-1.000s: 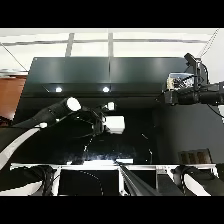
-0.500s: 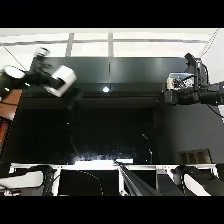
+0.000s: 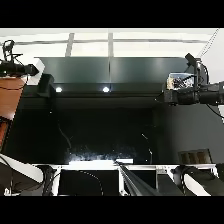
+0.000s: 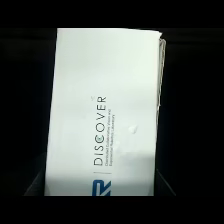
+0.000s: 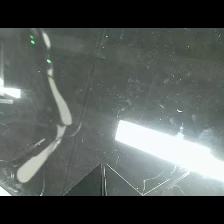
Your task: Fold the box and place the chain.
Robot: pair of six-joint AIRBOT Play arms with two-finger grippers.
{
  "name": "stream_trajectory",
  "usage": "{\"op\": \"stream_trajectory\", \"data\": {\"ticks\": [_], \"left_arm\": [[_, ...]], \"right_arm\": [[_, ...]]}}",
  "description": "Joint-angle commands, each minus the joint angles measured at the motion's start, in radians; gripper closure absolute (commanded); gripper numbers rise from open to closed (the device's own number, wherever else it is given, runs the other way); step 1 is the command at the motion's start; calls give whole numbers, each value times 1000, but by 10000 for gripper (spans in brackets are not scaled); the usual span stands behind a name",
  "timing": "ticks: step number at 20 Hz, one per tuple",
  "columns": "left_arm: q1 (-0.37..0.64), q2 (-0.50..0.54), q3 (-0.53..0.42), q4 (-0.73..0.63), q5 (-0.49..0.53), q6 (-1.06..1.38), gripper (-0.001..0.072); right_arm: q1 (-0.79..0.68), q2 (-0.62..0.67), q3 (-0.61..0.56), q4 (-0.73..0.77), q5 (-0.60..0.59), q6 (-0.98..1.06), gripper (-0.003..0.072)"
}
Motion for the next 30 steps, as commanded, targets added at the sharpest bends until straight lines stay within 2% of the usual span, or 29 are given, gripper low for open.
{"op": "stream_trajectory", "data": {"ticks": [1, 2, 3, 5, 6, 8, 9, 12, 13, 14, 15, 16, 18, 20, 23, 24, 25, 27, 30], "left_arm": [[-24, -100, 87, 22, 5, -39, 213], [-36, -101, 87, 22, 21, -43, -6], [-47, -95, 97, 24, 1, -58, -11], [-57, -74, 169, 61, -111, -73, -11], [-58, -64, 221, 80, -193, -97, -11], [-56, -50, 348, 131, -422, -249, -10], [-47, -23, 357, 129, -492, -386, -7], [-31, 80, 290, 175, -740, -525, -5], [-34, 127, 240, 171, -809, -520, -5], [-42, 186, 176, 153, -835, -495, -5], [-54, 278, 72, 116, -797, -467, -4], [-69, 385, -50, 84, -708, -447, -4], [-113, 646, -372, 14, -457, -412, -3], [-171, 899, -694, -90, -272, -276, -3], [-264, 1215, -1072, -99, -97, -224, 36], [-280, 1300, -1166, -96, -75, -224, 219], [-285, 1367, -1230, -88, -82, -224, 669], [-284, 1479, -1314, -85, -82, -220, 682], [-284, 1589, -1326, -16, -48, -218, 682]], "right_arm": [[17, 1, 0, -1, 0, 6, 673], [26, 1, 0, -1, 1, 6, 673], [35, 1, 0, -1, 2, 6, 673], [48, 1, 0, -1, 2, 63, 673], [48, 1, 0, -1, 4, 103, 673], [48, 1, 0, -5, 16, 107, 673], [48, 2, 0, -9, 33, 107, 673], [18, 16, 0, -66, 153, 127, 673], [-5, 41, 0, -103, 179, 127, 673], [-29, 72, 0, -148, 181, 127, 673], [-57, 113, 0, -195, 177, 133, 674], [-84, 158, 0, -241, 166, 133, 673], [-128, 242, -11, -338, 124, 133, 673], [-161, 336, -77, -393, 3, 133, 673], [-168, 431, -248, -379, -230, 133, 673], [-168, 432, -298, -360, -278, 133, 673], [-168, 430, -343, -338, -322, 133, 673], [-168, 430, -411, -337, -385, 132, 672], [-168, 430, -436, -356, -364, 132, 671]]}}
